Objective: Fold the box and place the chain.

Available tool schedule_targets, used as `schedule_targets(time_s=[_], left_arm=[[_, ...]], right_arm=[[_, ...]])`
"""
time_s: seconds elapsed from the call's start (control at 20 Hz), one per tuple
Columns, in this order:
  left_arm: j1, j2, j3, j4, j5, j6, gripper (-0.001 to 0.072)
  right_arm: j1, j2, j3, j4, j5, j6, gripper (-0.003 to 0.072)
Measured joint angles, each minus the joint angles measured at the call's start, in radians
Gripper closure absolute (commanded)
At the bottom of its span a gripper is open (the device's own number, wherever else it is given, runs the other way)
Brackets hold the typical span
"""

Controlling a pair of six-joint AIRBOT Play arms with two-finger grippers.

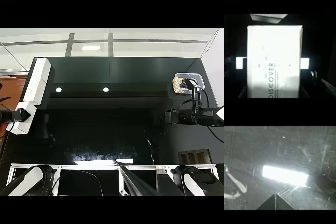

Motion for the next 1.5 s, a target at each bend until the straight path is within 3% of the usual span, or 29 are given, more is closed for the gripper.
schedule_targets(time_s=[0.3,0.35,0.4,0.45,0.55,0.7,0.75,0.95,1.0,1.1,1.3,1.4,1.5], left_arm=[[0.000,-0.104,0.000,-0.032,0.084,0.057,0.0348],[0.000,-0.111,0.000,-0.040,0.108,0.062,0.0291],[0.000,-0.117,0.002,-0.046,0.135,0.064,0.0153],[-0.001,-0.121,0.003,-0.049,0.157,0.071,0.0063],[-0.001,-0.125,0.008,-0.069,0.205,0.070,0.0066],[-0.006,-0.128,0.040,-0.092,0.182,0.070,0.0054],[-0.008,-0.128,0.061,-0.093,0.145,0.070,-0.0001],[-0.014,-0.092,0.186,-0.105,0.002,0.021,0.0004],[-0.014,-0.074,0.219,-0.107,-0.030,-0.017,0.0092],[-0.014,-0.037,0.275,-0.107,-0.090,-0.108,0.0690],[-0.036,0.058,0.299,-0.131,-0.205,-0.264,0.0685],[-0.088,0.140,0.238,-0.158,-0.225,-0.286,0.0684],[-0.177,0.265,0.117,-0.191,-0.179,-0.274,0.0683]], right_arm=[[0.000,0.000,0.000,0.000,-0.012,0.000,0.0674],[0.000,0.000,0.000,0.000,-0.013,0.000,0.0674],[0.000,0.000,0.000,0.000,-0.013,0.000,0.0674],[0.000,0.000,0.000,0.000,-0.014,0.001,0.0674],[0.000,0.000,0.000,0.000,-0.014,0.008,0.0674],[0.000,0.000,0.000,0.000,-0.013,0.017,0.0674],[0.000,0.000,0.000,0.000,-0.010,0.017,0.0674],[0.000,0.000,0.000,0.000,0.021,0.021,0.0674],[0.000,0.000,0.000,0.000,0.036,0.024,0.0674],[0.000,0.005,0.000,0.000,0.076,0.023,0.0675],[0.002,0.061,-0.002,0.000,0.104,0.006,0.0675],[0.017,0.117,-0.019,0.002,0.037,-0.040,0.0675],[0.052,0.169,-0.059,0.009,-0.091,-0.089,0.0674]])
